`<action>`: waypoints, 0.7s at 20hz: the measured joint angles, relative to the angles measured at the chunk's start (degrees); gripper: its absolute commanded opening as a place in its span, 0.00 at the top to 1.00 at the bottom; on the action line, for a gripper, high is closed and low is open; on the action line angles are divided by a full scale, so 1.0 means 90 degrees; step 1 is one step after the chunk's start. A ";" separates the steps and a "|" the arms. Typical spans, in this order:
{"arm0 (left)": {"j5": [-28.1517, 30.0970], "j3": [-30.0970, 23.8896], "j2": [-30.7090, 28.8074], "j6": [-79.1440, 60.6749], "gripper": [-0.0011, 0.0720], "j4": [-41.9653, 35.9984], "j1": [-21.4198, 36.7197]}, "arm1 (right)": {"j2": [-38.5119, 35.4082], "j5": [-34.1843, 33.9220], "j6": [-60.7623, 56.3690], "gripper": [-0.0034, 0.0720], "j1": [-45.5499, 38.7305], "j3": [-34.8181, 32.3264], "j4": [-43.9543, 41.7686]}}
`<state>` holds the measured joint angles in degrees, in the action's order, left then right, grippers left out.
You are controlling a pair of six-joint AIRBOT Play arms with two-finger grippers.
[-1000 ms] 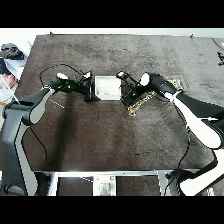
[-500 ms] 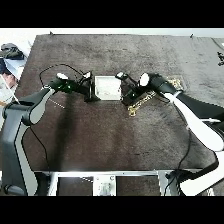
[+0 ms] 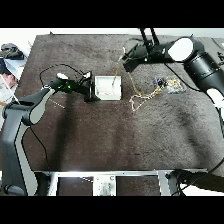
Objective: Fold the box and place the chain.
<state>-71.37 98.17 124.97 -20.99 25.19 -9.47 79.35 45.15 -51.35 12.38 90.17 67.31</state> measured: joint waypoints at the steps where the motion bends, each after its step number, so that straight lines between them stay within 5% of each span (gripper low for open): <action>1: 0.0000 0.0000 0.0000 -0.0002 0.28 0.0000 0.0000 | -0.0063 -0.0197 0.0046 0.97 0.0070 0.0143 -0.0022; 6: 0.0000 0.0000 0.0000 0.0000 0.28 0.0000 0.0000 | -0.0053 -0.0962 0.0165 0.97 0.0432 0.0466 -0.0078; 14: 0.0000 0.0000 0.0002 -0.0002 0.28 0.0000 0.0000 | 0.0750 -0.0826 0.0185 0.97 0.0942 0.0525 -0.0277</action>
<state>-71.37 98.17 124.99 -21.02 25.19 -9.47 86.11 37.71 -49.69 20.86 94.89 64.82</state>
